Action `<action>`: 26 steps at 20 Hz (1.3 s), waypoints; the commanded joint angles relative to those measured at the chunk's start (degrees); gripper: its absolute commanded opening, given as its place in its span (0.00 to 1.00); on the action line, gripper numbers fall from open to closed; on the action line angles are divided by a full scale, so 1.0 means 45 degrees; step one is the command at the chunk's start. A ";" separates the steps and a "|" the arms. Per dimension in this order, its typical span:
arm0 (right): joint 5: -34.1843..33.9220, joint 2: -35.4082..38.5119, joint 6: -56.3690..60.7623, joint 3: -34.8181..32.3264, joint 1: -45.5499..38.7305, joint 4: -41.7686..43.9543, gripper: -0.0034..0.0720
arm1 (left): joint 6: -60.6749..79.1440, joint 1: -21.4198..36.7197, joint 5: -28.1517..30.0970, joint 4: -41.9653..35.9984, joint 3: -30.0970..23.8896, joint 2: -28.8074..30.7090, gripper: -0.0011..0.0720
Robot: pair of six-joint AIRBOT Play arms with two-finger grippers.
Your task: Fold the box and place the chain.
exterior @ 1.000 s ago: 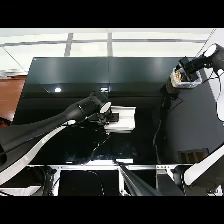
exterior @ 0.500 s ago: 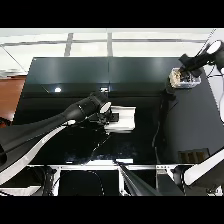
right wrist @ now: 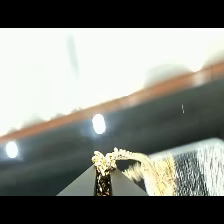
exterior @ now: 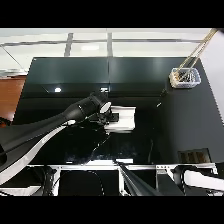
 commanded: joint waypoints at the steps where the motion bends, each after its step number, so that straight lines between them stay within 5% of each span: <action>1: 0.0214 0.2385 -0.1044 0.0005 0.0010 0.1020 0.06 | 0.0000 0.0010 0.0005 0.0000 0.0010 -0.0005 0.05; 12: 0.3245 0.5027 -0.2142 -0.0049 0.0107 0.4959 0.06 | 0.0000 0.0005 -0.0024 -0.0005 0.0010 -0.0005 0.05; 19: 0.5717 0.5042 -0.2132 -0.1001 0.3196 0.5008 0.07 | 0.0000 0.0005 -0.0010 -0.0005 0.0010 -0.0005 0.05; 26: 0.4541 0.5037 -0.1996 -0.2637 0.5421 0.5037 0.07 | 0.0000 0.0005 -0.0024 -0.0005 0.0010 -0.0005 0.05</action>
